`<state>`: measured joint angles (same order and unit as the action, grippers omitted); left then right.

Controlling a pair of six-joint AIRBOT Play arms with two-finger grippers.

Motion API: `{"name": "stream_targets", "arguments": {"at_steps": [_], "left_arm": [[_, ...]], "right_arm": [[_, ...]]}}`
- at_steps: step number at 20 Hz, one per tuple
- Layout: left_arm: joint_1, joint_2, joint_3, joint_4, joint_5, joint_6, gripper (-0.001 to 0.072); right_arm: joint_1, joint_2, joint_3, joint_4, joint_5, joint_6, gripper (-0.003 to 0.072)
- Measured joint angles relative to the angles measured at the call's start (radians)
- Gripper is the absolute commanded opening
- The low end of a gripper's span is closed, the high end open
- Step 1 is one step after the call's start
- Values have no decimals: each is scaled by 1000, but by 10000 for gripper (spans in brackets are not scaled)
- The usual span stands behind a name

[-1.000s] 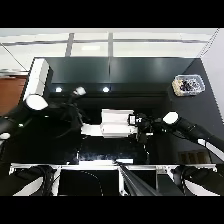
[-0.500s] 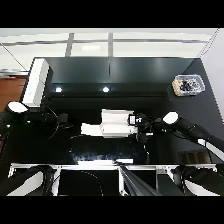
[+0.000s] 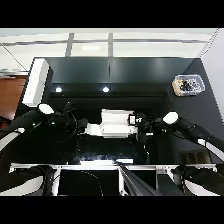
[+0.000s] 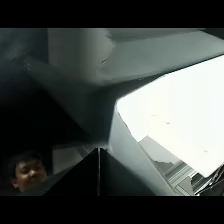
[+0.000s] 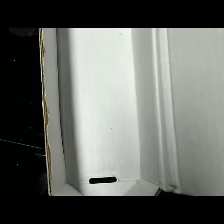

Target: Fold the box and place the chain.

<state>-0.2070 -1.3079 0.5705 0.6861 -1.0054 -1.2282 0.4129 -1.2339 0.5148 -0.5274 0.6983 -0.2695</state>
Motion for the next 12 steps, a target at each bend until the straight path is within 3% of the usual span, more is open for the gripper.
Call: {"name": "stream_targets", "arguments": {"at_steps": [2, 3, 5, 6, 7, 12], "left_arm": [[-6, 1, 24, -10, -16, 26, 34], [-3, 4, 35, -10, -30, 40, 114], [11, 15, 59, -14, -56, 66, 366], [16, 21, 69, -14, -63, 80, 553], [19, 28, 79, -15, -78, 93, 643], [-23, 53, 122, -21, -92, 130, 651]], "right_arm": [[0, 0, 0, 0, 0, 0, 485], [0, 0, 0, 0, 0, 0, 486], [0, 0, 0, 0, 0, 0, 486], [0, 0, 0, 0, 0, 0, 485], [0, 0, 0, 0, 0, 0, 486], [0, 0, 0, 0, 0, 0, 486]]}}
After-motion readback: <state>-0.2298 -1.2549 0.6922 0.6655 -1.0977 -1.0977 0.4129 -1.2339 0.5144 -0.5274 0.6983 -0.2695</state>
